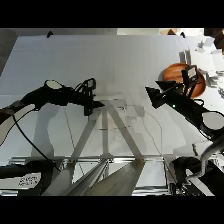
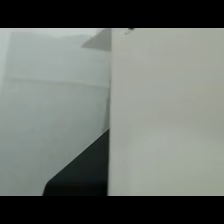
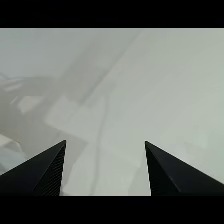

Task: Fold the box and place the chain.

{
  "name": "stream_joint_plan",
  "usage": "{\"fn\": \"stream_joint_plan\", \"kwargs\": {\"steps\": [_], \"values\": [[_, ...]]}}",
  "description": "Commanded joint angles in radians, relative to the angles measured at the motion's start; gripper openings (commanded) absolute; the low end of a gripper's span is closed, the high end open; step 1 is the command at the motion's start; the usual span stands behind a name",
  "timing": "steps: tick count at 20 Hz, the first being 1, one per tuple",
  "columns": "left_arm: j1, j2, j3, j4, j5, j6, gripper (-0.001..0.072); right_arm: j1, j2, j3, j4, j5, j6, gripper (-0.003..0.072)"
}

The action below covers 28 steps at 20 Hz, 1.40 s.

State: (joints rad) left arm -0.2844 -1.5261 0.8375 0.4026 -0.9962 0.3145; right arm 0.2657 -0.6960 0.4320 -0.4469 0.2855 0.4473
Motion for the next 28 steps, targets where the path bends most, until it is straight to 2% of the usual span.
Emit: {"fn": "stream_joint_plan", "kwargs": {"steps": [1, 4, 6, 10, 17, 28], "values": [[-0.013, -0.049, -0.006, -0.029, 0.050, 0.030, 0.0005, 0.000, 0.002, 0.001, -0.002, -0.002, 0.000, 0.0534], [-0.016, -0.056, 0.016, -0.027, 0.032, 0.021, 0.0004, 0.000, 0.002, 0.001, -0.002, -0.002, 0.000, 0.0534], [-0.016, -0.057, 0.069, -0.014, 0.008, -0.009, 0.0004, 0.000, 0.002, 0.001, -0.002, -0.002, 0.000, 0.0534], [-0.016, -0.102, 0.204, 0.105, -0.080, -0.096, 0.0004, 0.000, 0.002, 0.001, -0.001, -0.002, 0.000, 0.0534], [-0.017, -0.218, 0.208, 0.081, -0.149, -0.054, 0.0005, 0.000, 0.002, 0.001, -0.001, 0.010, 0.000, 0.0533], [-0.016, -0.222, 0.208, 0.077, -0.144, 0.102, 0.0006, 0.000, 0.002, 0.001, -0.001, 0.010, 0.000, 0.0533]]}}
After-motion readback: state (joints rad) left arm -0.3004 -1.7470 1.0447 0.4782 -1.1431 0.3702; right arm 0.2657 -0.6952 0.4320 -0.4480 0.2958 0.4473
